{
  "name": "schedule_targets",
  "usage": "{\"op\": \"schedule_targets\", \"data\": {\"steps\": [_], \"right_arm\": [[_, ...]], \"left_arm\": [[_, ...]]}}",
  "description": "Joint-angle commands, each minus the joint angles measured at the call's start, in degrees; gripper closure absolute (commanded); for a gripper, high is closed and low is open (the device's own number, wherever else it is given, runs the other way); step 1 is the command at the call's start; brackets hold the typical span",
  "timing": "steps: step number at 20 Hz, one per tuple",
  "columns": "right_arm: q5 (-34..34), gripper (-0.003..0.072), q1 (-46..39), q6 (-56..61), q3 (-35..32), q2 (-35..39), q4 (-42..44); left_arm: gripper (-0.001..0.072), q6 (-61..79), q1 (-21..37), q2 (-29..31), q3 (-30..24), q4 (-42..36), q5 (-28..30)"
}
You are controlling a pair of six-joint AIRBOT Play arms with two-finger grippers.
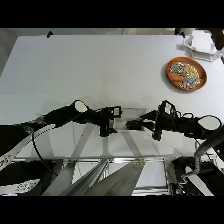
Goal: Fold the box and place the chain.
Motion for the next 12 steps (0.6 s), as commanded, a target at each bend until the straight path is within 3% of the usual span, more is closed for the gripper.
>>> {"op": "schedule_targets", "data": {"steps": [1,5,9,12], "right_arm": [[0.2,0.0422,0.0,0.0,0.0,-1.6,-0.9],[3.5,0.0456,-0.6,1.4,4.1,-1.6,-4.8],[12.0,0.0465,-9.4,5.6,13.7,-1.6,-9.2],[13.4,0.0465,-14.5,5.5,15.7,-2.4,-15.4]], "left_arm": [[0.0275,0.0,0.0,0.0,0.0,0.0,0.0],[0.0275,0.0,0.0,0.0,0.0,0.0,0.0],[0.0275,0.0,0.0,0.0,0.0,0.0,0.0],[0.0275,0.0,0.0,0.0,0.0,0.0,0.0]]}}
